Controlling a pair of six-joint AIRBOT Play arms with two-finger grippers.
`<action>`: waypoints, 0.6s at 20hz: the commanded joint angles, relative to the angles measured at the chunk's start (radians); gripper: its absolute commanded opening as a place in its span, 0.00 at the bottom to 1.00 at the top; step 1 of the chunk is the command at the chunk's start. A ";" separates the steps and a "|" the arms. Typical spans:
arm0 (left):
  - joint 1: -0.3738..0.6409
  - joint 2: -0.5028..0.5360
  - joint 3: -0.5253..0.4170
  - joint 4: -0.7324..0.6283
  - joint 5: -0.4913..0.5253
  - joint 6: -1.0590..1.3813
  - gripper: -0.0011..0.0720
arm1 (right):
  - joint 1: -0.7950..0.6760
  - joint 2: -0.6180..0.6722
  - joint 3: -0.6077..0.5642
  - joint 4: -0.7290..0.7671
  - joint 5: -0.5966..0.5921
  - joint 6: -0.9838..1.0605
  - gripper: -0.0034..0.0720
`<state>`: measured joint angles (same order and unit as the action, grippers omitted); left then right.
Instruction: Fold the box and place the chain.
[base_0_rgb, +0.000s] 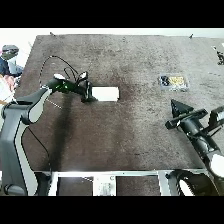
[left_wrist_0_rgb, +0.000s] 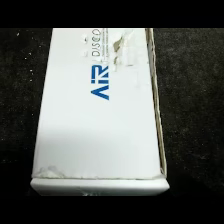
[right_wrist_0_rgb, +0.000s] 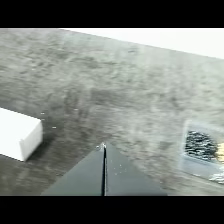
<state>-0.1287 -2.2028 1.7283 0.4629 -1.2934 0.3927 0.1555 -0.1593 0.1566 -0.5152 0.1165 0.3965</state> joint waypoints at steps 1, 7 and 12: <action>0.001 0.001 0.000 0.000 0.000 0.001 0.72 | -0.001 0.095 -0.074 -0.101 -0.043 0.000 0.05; 0.001 0.001 0.000 0.000 0.000 0.000 0.72 | -0.001 0.095 -0.074 -0.102 -0.072 0.000 0.05; 0.001 0.001 0.000 0.000 -0.025 -0.078 0.03 | -0.001 0.095 -0.074 -0.103 -0.080 0.001 0.05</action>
